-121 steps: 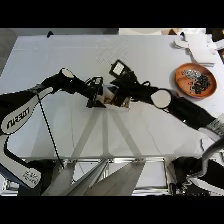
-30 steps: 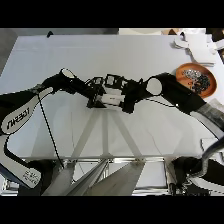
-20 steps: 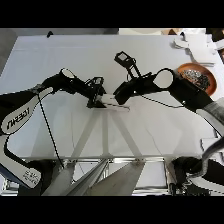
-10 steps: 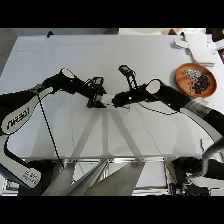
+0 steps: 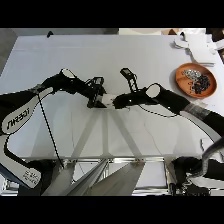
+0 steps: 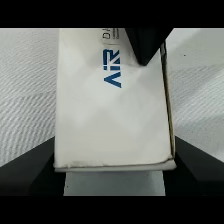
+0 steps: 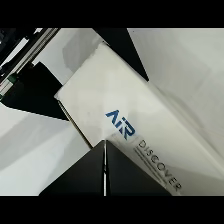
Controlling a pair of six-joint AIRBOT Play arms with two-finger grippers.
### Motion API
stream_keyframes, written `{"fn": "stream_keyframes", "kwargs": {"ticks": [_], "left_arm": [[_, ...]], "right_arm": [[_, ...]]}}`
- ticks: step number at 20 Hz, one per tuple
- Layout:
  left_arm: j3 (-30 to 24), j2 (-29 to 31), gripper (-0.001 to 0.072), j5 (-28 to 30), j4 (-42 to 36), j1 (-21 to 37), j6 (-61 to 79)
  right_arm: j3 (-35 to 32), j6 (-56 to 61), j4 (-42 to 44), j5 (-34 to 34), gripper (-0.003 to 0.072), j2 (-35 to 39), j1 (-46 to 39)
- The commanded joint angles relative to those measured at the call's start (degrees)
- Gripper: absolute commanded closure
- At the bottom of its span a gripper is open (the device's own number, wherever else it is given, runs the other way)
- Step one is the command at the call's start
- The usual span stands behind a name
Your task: Fold the box and place the chain.
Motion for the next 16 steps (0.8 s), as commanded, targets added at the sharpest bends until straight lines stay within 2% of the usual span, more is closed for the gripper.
{"fn": "stream_keyframes", "kwargs": {"ticks": [1, 5, 7, 9, 12, 16], "left_arm": [[0.0, 0.0, 0.0238, -0.1, 0.1, 0.1, 0.1], [0.0, 0.0, 0.0238, -0.1, 0.1, 0.1, 0.1], [0.0, 0.0, 0.0238, -0.1, 0.1, 0.1, 0.1], [0.0, 0.0, 0.0238, -0.1, 0.1, 0.1, 0.1], [0.0, 0.0, 0.0238, -0.1, 0.1, 0.1, 0.1], [0.0, 0.0, 0.0238, -0.1, 0.1, 0.1, 0.1]], "right_arm": [[0.0, 0.0, 0.3, -1.8, 0.0674, 3.1, 0.0], [0.0, 0.1, -3.6, -0.9, 0.0674, 9.7, 0.0], [0.0, 2.2, -11.6, 1.7, 0.0674, 14.3, -0.1], [0.0, 9.6, -22.4, 6.6, 0.0674, 19.1, -2.3], [0.0, 18.8, -36.9, 15.8, 0.0674, 24.8, -9.7], [0.0, 20.2, -44.5, 25.3, 0.0674, 27.3, -24.6]]}}
